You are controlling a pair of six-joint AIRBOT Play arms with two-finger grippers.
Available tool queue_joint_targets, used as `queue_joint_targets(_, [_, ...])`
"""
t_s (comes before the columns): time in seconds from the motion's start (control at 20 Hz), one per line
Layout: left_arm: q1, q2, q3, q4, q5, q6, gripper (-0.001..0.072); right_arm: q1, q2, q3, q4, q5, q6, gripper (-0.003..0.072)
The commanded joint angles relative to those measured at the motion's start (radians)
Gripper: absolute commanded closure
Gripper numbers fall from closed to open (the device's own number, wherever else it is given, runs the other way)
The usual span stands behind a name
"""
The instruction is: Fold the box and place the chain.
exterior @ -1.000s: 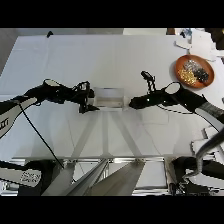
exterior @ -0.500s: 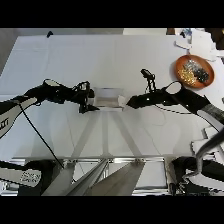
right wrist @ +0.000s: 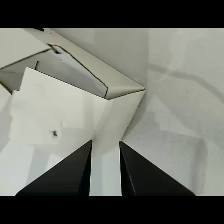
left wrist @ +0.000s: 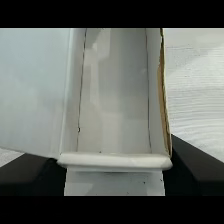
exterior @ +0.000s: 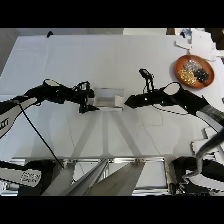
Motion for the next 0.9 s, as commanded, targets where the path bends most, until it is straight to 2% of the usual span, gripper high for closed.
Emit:
queue_joint_targets(0.0, [0.000,0.000,0.001,0.000,0.000,0.000,0.0315,0.001,0.005,0.000,0.005,-0.006,0.000,0.0488])
queue_joint_targets(0.2, [0.000,0.000,0.001,0.000,0.000,0.000,0.0315,0.005,0.005,0.000,0.008,-0.029,0.000,0.0484])
queue_joint_targets(0.25, [0.000,0.000,0.001,0.000,0.000,0.000,0.0315,0.010,0.005,0.000,0.008,-0.043,0.001,0.0455])
queue_joint_targets(0.3, [0.000,0.000,0.001,0.000,0.000,0.000,0.0315,0.019,0.005,0.000,0.008,-0.064,0.001,0.0319])
queue_joint_targets(0.35, [0.000,0.000,0.001,0.000,0.000,0.000,0.0315,0.029,0.005,0.000,0.008,-0.085,0.005,0.0222])
queue_joint_targets(0.7, [0.000,0.000,0.001,0.000,0.000,0.000,0.0315,0.072,0.005,0.000,0.062,-0.192,0.046,0.0228])
queue_joint_targets(0.85, [0.000,0.000,0.001,0.000,0.000,0.000,0.0315,0.097,0.005,0.000,0.061,-0.212,0.058,0.0291])
